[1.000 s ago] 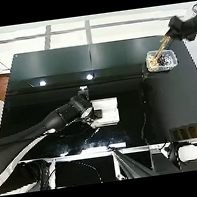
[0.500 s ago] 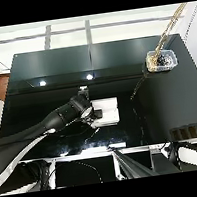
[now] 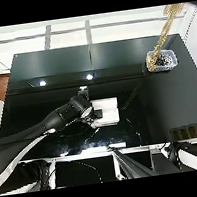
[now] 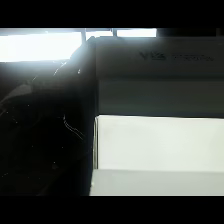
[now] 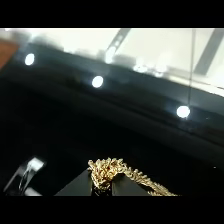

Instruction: Fold the box and place the chain.

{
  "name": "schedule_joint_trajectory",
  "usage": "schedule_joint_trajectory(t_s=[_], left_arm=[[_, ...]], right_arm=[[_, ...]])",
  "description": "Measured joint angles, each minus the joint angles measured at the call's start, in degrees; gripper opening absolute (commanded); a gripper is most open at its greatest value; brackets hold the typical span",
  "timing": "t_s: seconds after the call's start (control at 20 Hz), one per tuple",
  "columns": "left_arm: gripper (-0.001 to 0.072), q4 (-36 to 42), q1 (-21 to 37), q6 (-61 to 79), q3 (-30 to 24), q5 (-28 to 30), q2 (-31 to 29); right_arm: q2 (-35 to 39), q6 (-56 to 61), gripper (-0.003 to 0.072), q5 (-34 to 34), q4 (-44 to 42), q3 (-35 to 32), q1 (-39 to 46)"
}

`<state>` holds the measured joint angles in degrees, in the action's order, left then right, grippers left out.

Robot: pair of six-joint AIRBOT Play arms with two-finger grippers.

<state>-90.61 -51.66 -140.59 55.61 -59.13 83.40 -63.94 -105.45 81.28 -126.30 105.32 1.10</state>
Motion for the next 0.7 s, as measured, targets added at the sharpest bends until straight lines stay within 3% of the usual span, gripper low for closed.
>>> schedule_joint_trajectory(t_s=[0.35,0.7], left_arm=[[0.0029,0.02,0.0,0.02,0.0,-0.04,0.0],[0.0029,0.15,0.0,0.02,0.0,-0.07,0.0]], right_arm=[[4.66,-5.75,0.002,7.48,0.98,-2.25,-10.6],[7.74,-6.78,0.002,8.28,0.44,-16.24,-17.42]])
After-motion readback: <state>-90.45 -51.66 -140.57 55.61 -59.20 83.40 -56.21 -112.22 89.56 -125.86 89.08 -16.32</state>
